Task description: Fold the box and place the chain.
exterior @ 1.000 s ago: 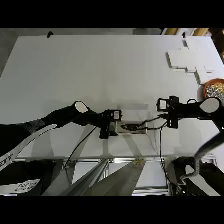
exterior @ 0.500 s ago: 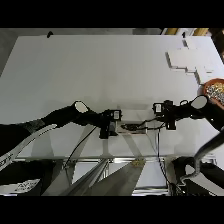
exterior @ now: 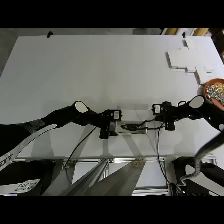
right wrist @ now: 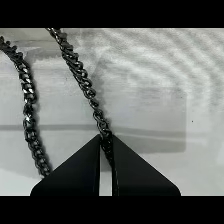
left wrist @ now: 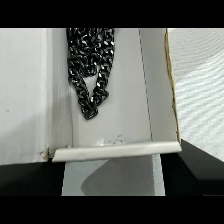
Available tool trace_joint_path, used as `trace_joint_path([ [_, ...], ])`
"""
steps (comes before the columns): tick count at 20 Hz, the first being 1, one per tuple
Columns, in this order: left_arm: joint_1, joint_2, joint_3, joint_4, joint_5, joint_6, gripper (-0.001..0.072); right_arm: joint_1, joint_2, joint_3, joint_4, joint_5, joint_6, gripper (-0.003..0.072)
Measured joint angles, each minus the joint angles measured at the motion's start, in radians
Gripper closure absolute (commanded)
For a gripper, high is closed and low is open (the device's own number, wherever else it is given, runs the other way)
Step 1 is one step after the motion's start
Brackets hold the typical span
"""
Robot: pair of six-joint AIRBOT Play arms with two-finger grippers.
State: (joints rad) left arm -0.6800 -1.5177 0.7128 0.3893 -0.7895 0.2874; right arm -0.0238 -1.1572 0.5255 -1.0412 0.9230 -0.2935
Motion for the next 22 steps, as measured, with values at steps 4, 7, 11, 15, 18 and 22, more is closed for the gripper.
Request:
trace_joint_path([
  [4,0.0,0.0,0.0,0.0,0.0,0.0,0.042,0.0,0.115,0.0,0.002,0.083,0.044,0.0666],
  [7,0.0,0.0,0.0,0.0,0.0,0.0,0.042,0.0,0.234,0.0,0.053,0.159,0.086,0.0666],
  [11,0.0,0.0,0.0,0.0,0.0,0.0,0.042,0.0,0.357,0.0,0.23,0.242,0.116,0.0666],
  [15,0.0,0.0,0.0,0.0,0.0,0.0,0.042,0.024,0.405,0.0,0.396,0.294,0.127,0.0666],
  [18,0.0,0.0,0.0,0.0,0.0,0.0,0.042,0.106,0.416,0.0,0.448,0.301,0.13,0.0666],
  [22,0.0,0.0,0.0,0.0,0.0,0.0,0.042,0.24,0.42,0.0,0.478,0.216,0.132,0.0666],
])
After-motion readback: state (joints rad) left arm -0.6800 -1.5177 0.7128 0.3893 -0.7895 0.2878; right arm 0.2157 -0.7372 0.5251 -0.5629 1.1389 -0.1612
